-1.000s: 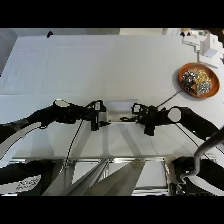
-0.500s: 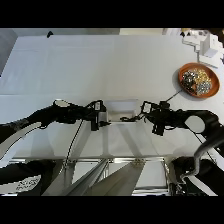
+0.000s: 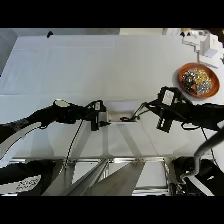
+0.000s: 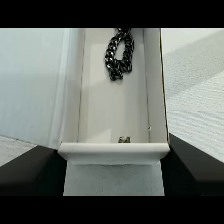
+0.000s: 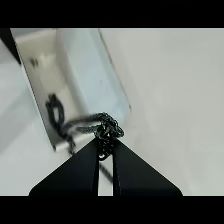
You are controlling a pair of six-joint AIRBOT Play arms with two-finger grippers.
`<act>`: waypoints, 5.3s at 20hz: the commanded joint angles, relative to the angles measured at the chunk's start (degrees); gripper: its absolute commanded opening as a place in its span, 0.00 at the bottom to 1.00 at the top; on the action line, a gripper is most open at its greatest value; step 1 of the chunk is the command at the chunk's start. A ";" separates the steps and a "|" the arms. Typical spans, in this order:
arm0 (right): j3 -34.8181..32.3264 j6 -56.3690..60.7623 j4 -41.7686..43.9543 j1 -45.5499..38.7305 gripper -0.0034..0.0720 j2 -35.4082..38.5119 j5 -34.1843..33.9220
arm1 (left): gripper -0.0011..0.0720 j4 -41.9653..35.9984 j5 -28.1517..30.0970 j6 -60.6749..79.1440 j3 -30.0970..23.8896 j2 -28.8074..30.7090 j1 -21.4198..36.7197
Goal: Fold the box and place the chain.
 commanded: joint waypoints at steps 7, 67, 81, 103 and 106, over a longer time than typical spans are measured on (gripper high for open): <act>4.07 -6.34 22.03 0.07 0.07 -13.27 -0.44 | 0.20 0.02 0.02 0.02 0.04 0.02 0.04; 10.36 49.18 -23.43 -12.92 0.52 -44.52 2.82 | 0.20 0.02 0.02 0.02 0.04 0.02 0.04; 9.22 50.42 -23.54 -12.92 0.26 -45.35 2.49 | 0.20 0.02 0.02 0.02 0.02 0.02 0.04; 9.25 40.00 -7.26 3.93 0.06 -9.44 9.88 | 0.20 0.02 0.02 0.02 0.02 0.02 0.04; 9.25 40.00 -4.39 7.58 0.06 -9.35 5.33 | 0.20 0.02 0.02 0.02 0.02 0.02 0.04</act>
